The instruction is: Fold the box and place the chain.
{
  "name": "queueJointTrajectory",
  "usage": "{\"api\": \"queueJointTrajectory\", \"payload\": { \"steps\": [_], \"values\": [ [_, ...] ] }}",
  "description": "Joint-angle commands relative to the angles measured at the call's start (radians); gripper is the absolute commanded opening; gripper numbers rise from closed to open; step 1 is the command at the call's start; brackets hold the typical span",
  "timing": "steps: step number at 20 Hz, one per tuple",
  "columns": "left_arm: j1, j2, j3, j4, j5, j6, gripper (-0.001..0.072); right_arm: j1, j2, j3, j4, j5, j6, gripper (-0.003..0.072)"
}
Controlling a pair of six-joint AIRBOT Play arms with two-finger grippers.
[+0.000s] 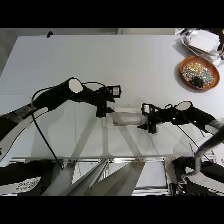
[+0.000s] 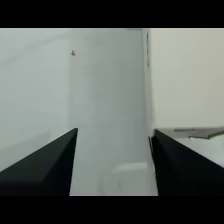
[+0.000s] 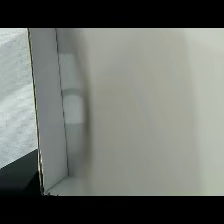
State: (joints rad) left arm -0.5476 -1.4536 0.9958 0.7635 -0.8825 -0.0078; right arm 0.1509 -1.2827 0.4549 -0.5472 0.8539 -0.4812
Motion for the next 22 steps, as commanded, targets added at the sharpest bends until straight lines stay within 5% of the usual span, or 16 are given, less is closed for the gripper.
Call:
{"api": "queueJointTrajectory", "payload": {
  "steps": [1, 4, 5, 7, 9, 12, 18, 22],
  "values": [
    [0.04, 0.06, 0.001, 0.023, -0.091, -0.018, 0.0531, -0.001, 0.001, 0.0, 0.002, -0.003, 0.002, 0.0321],
    [0.057, 0.114, 0.001, 0.029, -0.163, -0.047, 0.0514, 0.0, 0.001, 0.0, 0.002, -0.003, 0.002, 0.0321],
    [0.054, 0.127, 0.001, 0.033, -0.187, -0.054, 0.0407, -0.001, 0.001, 0.0, 0.002, -0.003, 0.002, 0.0321],
    [0.037, 0.137, 0.0, 0.031, -0.279, -0.076, 0.0014, -0.001, 0.001, 0.0, 0.002, -0.003, 0.002, 0.0321],
    [-0.005, 0.132, -0.003, 0.032, -0.357, -0.118, 0.0003, -0.001, 0.001, 0.0, 0.002, -0.003, 0.002, 0.0321],
    [-0.103, 0.127, -0.01, 0.026, -0.322, -0.177, 0.0003, -0.001, 0.001, 0.0, 0.002, -0.003, 0.002, 0.0321],
    [-0.172, 0.069, -0.01, -0.147, 0.175, -0.288, 0.0003, -0.001, 0.001, 0.0, 0.002, -0.003, 0.002, 0.0321],
    [-0.141, -0.004, -0.01, -0.205, 0.308, -0.424, 0.0001, -0.001, 0.001, 0.0, 0.002, -0.003, 0.002, 0.0321]
  ]
}}
